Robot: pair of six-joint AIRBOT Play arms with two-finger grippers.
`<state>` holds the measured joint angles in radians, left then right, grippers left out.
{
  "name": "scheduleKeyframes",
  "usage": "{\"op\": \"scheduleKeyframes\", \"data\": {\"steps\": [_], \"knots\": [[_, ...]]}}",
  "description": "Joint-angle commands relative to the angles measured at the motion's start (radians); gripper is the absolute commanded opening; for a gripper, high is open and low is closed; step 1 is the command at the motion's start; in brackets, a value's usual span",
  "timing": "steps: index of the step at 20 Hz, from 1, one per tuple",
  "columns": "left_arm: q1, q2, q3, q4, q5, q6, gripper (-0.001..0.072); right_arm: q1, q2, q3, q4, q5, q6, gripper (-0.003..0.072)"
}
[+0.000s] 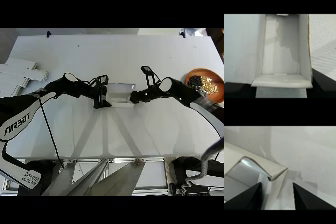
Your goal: Fold the box and place the chain.
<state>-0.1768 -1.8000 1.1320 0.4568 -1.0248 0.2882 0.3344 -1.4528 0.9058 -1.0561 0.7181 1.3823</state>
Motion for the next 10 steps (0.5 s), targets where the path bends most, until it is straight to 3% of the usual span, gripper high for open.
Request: {"op": "scheduleKeyframes", "data": {"steps": [1, 10], "knots": [[0.000, 0.000, 0.000, 0.000, 0.000, -0.001, 0.0281, 0.049, 0.001, 0.001, -0.259, -0.001, 0.246, 0.0403], [0.000, 0.000, 0.000, 0.000, 0.000, -0.001, 0.0281, 0.181, 0.000, 0.031, -0.496, -0.005, 0.633, 0.0386]]}}
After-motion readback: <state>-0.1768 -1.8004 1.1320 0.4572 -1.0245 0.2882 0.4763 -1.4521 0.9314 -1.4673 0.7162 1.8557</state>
